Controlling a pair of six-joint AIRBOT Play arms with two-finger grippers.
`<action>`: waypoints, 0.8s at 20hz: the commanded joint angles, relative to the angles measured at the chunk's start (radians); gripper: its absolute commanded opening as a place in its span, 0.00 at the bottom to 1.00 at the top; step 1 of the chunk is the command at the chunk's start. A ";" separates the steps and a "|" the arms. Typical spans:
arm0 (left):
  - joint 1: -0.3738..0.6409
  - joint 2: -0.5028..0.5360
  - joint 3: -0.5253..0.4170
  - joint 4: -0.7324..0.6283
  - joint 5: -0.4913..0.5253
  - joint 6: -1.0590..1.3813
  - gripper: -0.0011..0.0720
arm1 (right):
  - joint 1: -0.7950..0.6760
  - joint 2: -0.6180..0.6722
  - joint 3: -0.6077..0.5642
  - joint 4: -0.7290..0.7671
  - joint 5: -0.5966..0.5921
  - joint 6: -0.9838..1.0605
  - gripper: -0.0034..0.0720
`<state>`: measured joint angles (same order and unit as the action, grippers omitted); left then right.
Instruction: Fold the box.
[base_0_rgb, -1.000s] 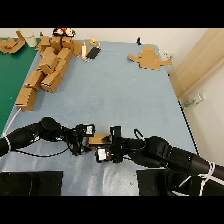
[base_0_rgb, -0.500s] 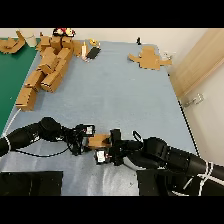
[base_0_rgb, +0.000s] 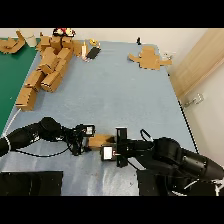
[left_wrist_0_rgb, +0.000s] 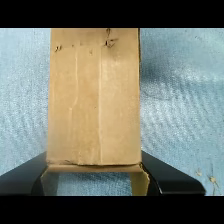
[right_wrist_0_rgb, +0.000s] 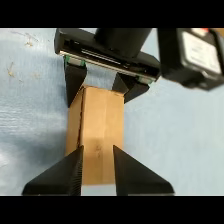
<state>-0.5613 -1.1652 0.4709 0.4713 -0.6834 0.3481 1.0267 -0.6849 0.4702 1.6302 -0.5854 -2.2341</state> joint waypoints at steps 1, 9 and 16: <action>0.000 0.000 0.001 0.000 0.001 0.000 0.72 | 0.001 0.067 0.002 0.014 -0.282 0.404 0.05; 0.000 0.000 0.001 0.000 0.001 0.000 0.72 | 0.002 0.067 -0.254 0.724 -0.031 0.682 0.05; 0.000 0.000 0.001 0.000 0.001 0.000 0.72 | -0.095 0.105 -0.244 0.760 0.333 0.743 0.05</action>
<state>-0.5617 -1.1652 0.4709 0.4709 -0.6830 0.3477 0.9768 -0.5892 0.2321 2.3447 -0.3866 -1.5352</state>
